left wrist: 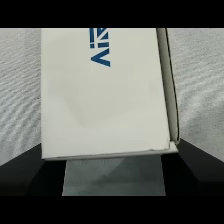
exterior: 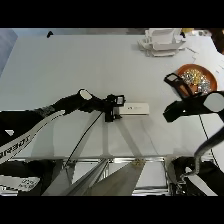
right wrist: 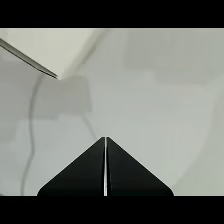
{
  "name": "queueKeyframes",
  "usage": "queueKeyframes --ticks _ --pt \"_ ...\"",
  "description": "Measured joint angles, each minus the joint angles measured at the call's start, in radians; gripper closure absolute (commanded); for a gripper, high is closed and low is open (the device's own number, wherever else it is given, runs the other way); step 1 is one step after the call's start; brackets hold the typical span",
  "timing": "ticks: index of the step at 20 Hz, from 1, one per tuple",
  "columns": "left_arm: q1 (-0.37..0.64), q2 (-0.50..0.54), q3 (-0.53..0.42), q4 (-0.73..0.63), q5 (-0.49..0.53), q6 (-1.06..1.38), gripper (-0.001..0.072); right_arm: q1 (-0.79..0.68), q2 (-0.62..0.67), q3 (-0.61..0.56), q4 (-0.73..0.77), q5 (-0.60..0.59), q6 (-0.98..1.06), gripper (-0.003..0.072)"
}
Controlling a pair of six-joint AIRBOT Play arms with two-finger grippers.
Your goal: Fold the box and place the chain.
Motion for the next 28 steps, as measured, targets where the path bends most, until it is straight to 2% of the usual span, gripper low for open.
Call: queueKeyframes --ticks 6,12,14,17,20,23,26,28 --pt "0.0 0.0 0.0 0.0 0.0 0.0 0.0627 -0.214 0.005 0.002 -0.041 0.094 0.168 0.0666" --pt "0.0 0.0 0.0 -0.003 -0.001 0.001 0.063 -0.259 0.005 0.002 -0.043 0.11 0.2 0.0666" --pt "0.0 0.0 0.0 -0.004 -0.006 0.001 0.0703 -0.263 0.005 0.002 -0.043 0.113 0.204 0.0666" --pt "0.007 0.019 0.0 0.008 -0.01 0.001 0.0706 -0.266 0.005 0.002 -0.043 0.114 0.208 0.0666" --pt "0.034 0.095 0.0 0.0 -0.007 -0.041 0.0706 -0.266 0.005 0.002 -0.043 0.114 0.209 0.0666" --pt "0.101 0.215 0.001 0.008 0.014 -0.168 0.0706 -0.266 0.005 0.002 -0.043 0.114 0.209 0.0666" --pt "0.212 0.343 0.0 0.089 0.029 -0.383 0.0706 -0.267 0.005 0.002 -0.043 0.114 0.209 0.0666" --pt "0.301 0.409 0.0 0.203 0.032 -0.562 0.0706 -0.267 0.005 0.002 -0.043 0.114 0.209 0.0666"
